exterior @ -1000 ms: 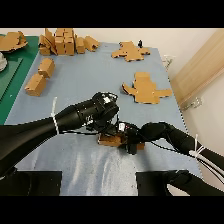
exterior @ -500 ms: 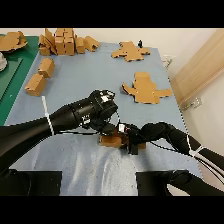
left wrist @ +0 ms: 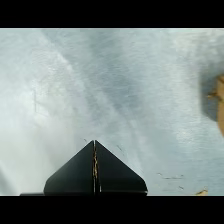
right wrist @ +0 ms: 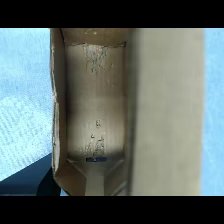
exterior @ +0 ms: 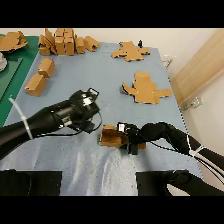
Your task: Fold the box.
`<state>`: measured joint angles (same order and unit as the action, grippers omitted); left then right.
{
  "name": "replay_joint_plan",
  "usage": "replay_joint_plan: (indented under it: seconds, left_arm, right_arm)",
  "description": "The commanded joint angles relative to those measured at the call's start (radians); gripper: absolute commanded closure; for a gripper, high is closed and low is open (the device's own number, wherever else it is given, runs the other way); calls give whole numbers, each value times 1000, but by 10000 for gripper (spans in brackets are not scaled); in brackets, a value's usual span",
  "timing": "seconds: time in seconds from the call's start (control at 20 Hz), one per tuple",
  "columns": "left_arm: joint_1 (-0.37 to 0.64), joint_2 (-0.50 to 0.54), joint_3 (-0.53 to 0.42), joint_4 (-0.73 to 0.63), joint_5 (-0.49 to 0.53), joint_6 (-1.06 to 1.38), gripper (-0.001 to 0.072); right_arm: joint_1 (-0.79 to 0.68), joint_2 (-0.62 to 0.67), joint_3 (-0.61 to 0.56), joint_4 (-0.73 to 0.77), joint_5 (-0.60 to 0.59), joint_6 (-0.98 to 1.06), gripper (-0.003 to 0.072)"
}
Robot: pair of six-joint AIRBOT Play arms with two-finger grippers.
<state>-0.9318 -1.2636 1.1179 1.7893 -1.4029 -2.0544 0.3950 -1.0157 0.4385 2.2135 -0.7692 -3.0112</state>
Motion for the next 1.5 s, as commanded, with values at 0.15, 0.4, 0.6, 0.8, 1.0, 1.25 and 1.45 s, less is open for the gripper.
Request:
replay_joint_plan:
  seconds: [0.15, 0.4, 0.6, 0.8, 1.0, 1.25, 1.45]
  left_arm:
    - [515, 65, -238, -838, 377, 1275, 698]
    - [716, -80, -212, -1218, 486, 1899, 697]
    - [673, -87, -219, -1255, 478, 2134, 698]
    - [682, -87, -358, -1459, 154, 2419, 699]
    - [650, -87, -472, -1411, 249, 2609, 673]
    - [579, -82, -471, -1414, 298, 2605, 11]
    - [486, -74, -471, -1408, 433, 2552, 10]
  right_arm:
    - [0, 1, 1, 0, 2, 0, 191]
    - [0, 1, 1, 0, 1, 0, 191]
    - [0, 1, 1, -3, 1, 0, 191]
    - [0, 1, 1, -2, 0, 0, 191]
    - [0, 1, 1, -1, -1, 0, 191]
    - [0, 1, 1, -2, 1, 0, 191]
    - [0, 1, 1, -3, 2, 0, 191]
